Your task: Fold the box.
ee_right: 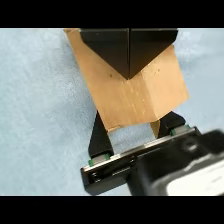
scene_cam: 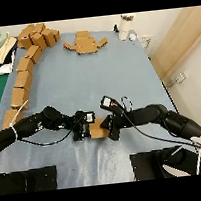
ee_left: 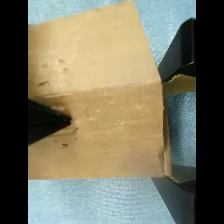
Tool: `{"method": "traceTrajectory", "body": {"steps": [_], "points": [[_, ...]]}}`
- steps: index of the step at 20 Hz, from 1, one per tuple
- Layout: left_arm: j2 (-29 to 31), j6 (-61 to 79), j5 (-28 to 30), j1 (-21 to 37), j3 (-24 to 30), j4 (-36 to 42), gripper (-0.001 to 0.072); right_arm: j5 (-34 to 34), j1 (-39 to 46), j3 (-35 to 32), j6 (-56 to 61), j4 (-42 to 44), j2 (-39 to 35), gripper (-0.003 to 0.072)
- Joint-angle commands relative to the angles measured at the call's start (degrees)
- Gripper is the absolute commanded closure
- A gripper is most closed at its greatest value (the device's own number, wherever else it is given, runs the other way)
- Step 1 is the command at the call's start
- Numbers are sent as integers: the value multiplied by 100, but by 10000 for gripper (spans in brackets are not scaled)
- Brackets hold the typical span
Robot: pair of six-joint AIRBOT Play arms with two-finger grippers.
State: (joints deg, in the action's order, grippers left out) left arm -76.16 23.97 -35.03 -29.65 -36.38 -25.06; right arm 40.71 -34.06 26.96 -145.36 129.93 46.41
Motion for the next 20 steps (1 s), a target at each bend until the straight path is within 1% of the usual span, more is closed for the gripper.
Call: {"method": "traceTrajectory", "body": {"steps": [1, 5, 9, 10, 11, 12, 17, 20], "points": [[-4, 2, 0, -2, 2, 0, 254, -682, -483, -326, -129, -737, -181, 682], [-4, 2, 2, -2, 2, 0, 254, -973, -909, -334, -129, -1635, -186, 682], [-4, 2, 0, -2, 2, 0, 254, -1008, -1434, -334, -70, -1910, -284, 672], [-4, 2, -2, -2, 2, 0, 254, -1005, -1510, -334, -9, -1919, -304, 588], [-4, 2, 2, -2, 2, 0, 254, -1005, -1537, -334, -15, -1954, -304, 325], [-4, 2, 2, -2, 2, 0, 254, -1012, -1534, -334, -15, -2044, -291, 236], [-4, 2, 0, -2, 2, 0, 254, -1329, -1528, -334, -15, -2745, -280, 236], [-4, 2, 2, -2, 2, 0, 254, -1427, -1552, -334, -17, -2970, -280, 236]]}}
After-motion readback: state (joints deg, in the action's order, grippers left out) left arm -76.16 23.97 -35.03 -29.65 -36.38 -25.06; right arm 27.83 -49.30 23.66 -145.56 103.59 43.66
